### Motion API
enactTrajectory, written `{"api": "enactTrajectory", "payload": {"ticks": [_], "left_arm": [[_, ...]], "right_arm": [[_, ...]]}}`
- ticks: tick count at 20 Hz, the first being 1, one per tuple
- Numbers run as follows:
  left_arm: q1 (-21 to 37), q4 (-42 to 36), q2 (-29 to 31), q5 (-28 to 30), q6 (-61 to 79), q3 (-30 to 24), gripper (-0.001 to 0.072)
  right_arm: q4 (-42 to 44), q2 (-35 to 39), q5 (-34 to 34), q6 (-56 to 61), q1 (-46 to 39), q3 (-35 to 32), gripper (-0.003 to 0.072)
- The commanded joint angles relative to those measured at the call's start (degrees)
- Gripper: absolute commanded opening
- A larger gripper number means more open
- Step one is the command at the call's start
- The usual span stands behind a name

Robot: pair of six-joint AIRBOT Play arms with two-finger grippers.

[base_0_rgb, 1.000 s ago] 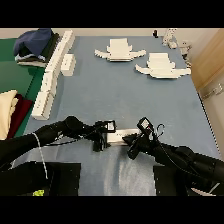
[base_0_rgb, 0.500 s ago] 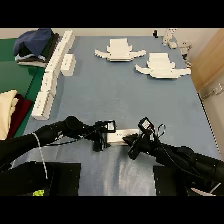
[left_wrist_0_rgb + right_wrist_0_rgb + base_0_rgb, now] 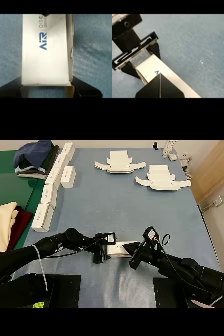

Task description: Fold the box.

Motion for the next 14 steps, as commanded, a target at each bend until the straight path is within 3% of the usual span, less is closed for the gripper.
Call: {"api": "enactTrajectory", "payload": {"ticks": [1,5,14], "left_arm": [[0.0,0.0,0.0,0.0,0.0,0.0,0.0507],[0.0,0.0,0.0,0.0,0.0,0.0,0.0507],[0.0,0.0,0.0,0.0,0.0,0.0,0.0507]], "right_arm": [[-1.8,0.2,-0.6,-0.7,-0.7,2.3,0.0003],[-9.3,-4.7,-12.1,-0.9,-9.3,13.1,0.0003],[-27.4,-27.5,-50.0,14.7,-33.4,50.9,0.0003]]}}
